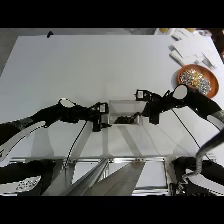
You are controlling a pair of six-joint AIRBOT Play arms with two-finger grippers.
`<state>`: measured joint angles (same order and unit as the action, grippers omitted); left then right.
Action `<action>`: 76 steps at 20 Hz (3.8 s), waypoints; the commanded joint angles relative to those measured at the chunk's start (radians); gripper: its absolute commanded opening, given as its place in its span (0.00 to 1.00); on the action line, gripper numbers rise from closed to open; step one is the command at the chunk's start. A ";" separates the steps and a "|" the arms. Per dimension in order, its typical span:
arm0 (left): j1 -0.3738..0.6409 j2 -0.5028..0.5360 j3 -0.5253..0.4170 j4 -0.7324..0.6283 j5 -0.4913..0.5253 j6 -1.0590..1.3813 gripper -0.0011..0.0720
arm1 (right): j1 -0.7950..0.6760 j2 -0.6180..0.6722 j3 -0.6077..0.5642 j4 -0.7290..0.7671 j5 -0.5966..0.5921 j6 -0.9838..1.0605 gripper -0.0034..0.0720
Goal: Fold the box and place the chain.
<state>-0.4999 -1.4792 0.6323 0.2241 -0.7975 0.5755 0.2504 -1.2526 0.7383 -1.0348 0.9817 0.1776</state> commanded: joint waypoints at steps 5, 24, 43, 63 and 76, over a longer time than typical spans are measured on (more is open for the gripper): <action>0.000 -0.001 0.000 0.000 0.000 0.000 0.22 | 0.001 -0.041 -0.002 0.097 -0.053 -0.150 0.20; 0.000 -0.001 0.000 0.000 0.000 0.000 0.22 | 0.001 0.101 -0.014 -0.135 -0.072 -0.144 0.39; 0.000 -0.001 0.000 0.000 0.000 0.000 0.22 | 0.001 -0.043 -0.053 0.063 -0.035 -0.415 0.08; 0.000 -0.001 0.000 0.000 0.000 0.000 0.22 | 0.366 0.470 -0.053 0.204 -0.250 0.559 0.07; 0.000 -0.001 0.000 0.000 0.000 0.000 0.22 | 0.410 0.228 -0.052 -0.096 -0.353 0.873 0.23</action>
<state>-0.4999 -1.4792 0.6323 0.2241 -0.7975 0.5755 0.6727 -0.9947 0.6853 -1.0725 0.6525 0.9939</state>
